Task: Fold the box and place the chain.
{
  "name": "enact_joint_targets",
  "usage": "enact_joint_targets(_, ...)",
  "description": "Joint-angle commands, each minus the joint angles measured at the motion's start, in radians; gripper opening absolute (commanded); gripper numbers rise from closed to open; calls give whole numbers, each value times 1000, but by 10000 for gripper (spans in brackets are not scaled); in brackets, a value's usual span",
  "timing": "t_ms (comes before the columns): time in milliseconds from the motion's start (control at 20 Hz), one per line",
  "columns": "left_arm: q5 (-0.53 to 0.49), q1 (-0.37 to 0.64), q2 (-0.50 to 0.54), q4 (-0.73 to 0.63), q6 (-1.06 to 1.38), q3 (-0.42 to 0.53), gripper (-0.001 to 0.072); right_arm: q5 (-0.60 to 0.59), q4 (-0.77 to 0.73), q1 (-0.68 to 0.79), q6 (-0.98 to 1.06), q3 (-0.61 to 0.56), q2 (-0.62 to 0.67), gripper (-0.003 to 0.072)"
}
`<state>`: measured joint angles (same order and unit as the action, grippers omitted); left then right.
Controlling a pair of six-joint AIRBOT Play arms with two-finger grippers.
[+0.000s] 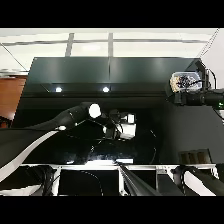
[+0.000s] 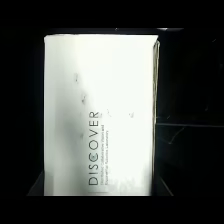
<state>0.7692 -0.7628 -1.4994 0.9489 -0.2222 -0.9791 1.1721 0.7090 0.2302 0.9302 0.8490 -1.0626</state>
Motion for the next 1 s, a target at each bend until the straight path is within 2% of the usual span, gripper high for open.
enact_joint_targets(0, -5, 89, 60, 146, -249, -1, 289, -3, -1, 0, 0, 0, 1, 12)
enact_joint_targets(150, -5, 300, 130, 267, -458, -3, 295, -5, -3, 0, 2, 0, 1, 12)
enact_joint_targets(250, -3, 483, 153, 327, -595, -29, 295, -1, -5, 0, 18, 0, 1, 12)
enact_joint_targets(400, -4, 768, 122, 326, -762, -125, 295, 12, -46, 0, 16, 0, 1, 12)
enact_joint_targets(500, 5, 902, 55, 326, -764, -221, 296, 23, -69, 0, 16, 0, 1, 12)
enact_joint_targets(700, 21, 1027, -184, 327, -807, -493, 295, 28, -90, -13, 17, 0, 1, 12)
enact_joint_targets(850, 43, 1044, -366, 425, -874, -705, 298, 28, -90, -49, 16, 0, 1, 12)
enact_joint_targets(950, 47, 1044, -449, 469, -958, -795, 297, 27, -91, -65, 16, 0, 1, 12)
